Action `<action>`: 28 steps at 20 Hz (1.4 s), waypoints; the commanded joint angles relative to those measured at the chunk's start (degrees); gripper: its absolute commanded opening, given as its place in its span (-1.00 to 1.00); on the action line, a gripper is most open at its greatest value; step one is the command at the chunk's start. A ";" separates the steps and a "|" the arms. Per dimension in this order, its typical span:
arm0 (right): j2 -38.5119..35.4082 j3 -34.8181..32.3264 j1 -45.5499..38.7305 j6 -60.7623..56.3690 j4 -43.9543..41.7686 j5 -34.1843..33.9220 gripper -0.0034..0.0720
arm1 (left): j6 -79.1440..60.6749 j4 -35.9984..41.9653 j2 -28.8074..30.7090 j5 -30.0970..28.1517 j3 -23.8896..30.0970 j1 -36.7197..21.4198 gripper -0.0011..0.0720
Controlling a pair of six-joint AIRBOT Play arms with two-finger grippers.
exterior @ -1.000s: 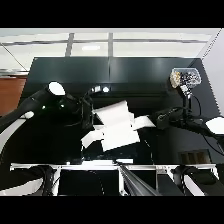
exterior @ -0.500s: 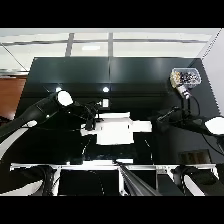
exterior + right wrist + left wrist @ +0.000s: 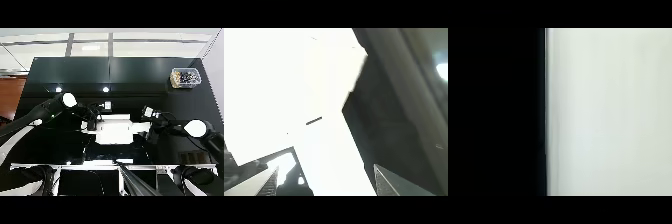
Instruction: Fold the box and place the chain.
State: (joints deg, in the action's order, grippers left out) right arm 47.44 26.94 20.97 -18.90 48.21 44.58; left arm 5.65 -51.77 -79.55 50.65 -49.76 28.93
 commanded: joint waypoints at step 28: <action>10.69 0.55 11.98 19.56 -9.03 -10.14 0.99 | 0.11 0.37 -0.83 2.34 -0.98 0.15 -0.90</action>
State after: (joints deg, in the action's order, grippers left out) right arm 59.37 26.46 33.10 0.86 39.77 36.36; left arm 5.78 -51.40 -80.36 52.95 -50.70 29.04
